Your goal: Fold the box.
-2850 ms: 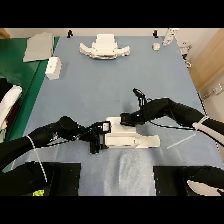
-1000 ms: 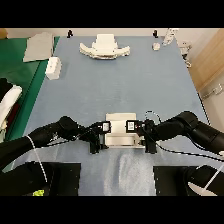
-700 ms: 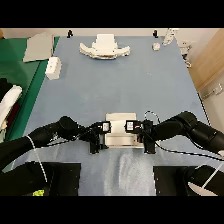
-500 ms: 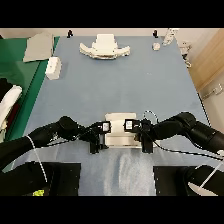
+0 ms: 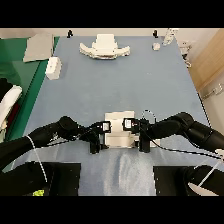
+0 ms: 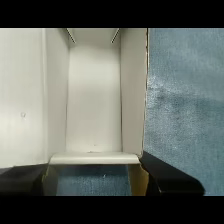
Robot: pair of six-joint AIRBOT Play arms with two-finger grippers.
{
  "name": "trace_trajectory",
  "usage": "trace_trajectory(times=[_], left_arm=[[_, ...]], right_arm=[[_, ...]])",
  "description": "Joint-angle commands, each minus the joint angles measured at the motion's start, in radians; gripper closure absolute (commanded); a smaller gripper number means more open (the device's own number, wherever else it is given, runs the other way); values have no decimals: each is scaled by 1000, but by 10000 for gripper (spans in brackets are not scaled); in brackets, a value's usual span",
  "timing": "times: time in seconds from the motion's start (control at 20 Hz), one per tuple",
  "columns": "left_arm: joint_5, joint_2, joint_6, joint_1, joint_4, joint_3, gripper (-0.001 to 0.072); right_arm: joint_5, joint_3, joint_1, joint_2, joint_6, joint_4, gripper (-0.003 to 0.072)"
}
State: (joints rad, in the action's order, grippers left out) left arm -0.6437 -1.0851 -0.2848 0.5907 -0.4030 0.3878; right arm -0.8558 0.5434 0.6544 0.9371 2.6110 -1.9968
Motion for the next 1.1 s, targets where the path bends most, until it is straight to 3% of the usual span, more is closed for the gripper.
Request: trace_trajectory(times=[0.0,0.25,0.3,0.35,0.4,0.5,0.7,0.85,0.95,1.05], left_arm=[[0,0,-2,0,-1,0,236],[0,0,-2,0,-2,0,235],[0,0,-2,0,-1,0,236],[0,0,-2,0,-1,0,235],[0,0,-2,0,-1,0,236],[0,0,-2,0,-1,0,236],[0,0,-2,0,-1,0,235],[0,0,-2,0,-2,0,235],[0,0,-2,0,-1,0,235],[0,0,-2,0,-2,0,235]], right_arm=[[-3,-1,0,1,1,0,115],[-27,0,0,-4,-19,13,98],[-39,2,0,-12,-51,25,148],[-77,11,0,-24,-114,54,344],[-126,25,0,-37,-207,106,490],[-204,48,0,-64,-414,233,683],[-307,72,-12,-134,-774,486,683],[-376,73,-117,-151,-1096,653,685],[-435,73,-270,-133,-1209,628,685],[-472,72,-453,-101,-1213,490,685]])
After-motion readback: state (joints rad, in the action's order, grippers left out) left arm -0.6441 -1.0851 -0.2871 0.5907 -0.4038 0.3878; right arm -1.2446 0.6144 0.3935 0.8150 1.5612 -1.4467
